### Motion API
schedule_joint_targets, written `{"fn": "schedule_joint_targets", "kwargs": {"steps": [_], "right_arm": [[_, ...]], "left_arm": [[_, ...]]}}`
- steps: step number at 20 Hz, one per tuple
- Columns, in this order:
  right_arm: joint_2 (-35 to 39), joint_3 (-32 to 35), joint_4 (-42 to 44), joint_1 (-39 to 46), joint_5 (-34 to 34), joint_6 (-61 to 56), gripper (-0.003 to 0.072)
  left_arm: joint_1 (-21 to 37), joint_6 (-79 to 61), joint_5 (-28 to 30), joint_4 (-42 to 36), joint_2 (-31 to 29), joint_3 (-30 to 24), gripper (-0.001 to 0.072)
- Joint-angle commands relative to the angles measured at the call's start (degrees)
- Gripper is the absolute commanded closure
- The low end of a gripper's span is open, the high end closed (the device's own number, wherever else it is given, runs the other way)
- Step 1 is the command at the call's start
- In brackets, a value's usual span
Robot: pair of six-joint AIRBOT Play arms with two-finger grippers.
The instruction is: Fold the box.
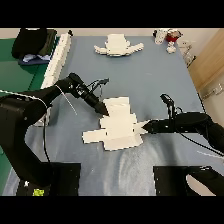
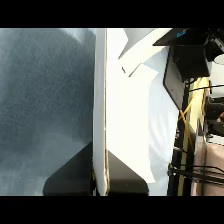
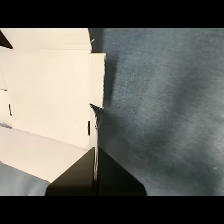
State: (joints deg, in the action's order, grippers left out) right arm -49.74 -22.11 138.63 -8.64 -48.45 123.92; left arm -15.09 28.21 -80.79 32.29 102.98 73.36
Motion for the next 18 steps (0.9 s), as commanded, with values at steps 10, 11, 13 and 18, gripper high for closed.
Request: {"fn": "schedule_joint_targets", "kwargs": {"steps": [10, 11, 13, 18], "right_arm": [[0.04, -3.43, -32.98, 0.24, 12.98, -21.51, 0.0343], [0.04, -3.61, -34.88, 0.24, 13.09, -23.19, 0.0341], [0.07, -3.78, -34.38, 0.22, 13.07, -23.47, 0.0294], [0.04, -3.78, -32.33, 0.22, 13.14, -23.63, 0.0239]], "left_arm": [[-4.09, -12.39, 5.68, -0.57, -10.32, -2.45, 0.0702], [-5.22, -13.92, 8.72, -0.07, -12.68, -4.50, 0.0702], [-6.93, -16.06, 15.34, 0.13, -17.62, -10.01, 0.0702], [-11.23, -26.95, 33.99, 0.04, -31.98, -26.32, 0.0702]]}}
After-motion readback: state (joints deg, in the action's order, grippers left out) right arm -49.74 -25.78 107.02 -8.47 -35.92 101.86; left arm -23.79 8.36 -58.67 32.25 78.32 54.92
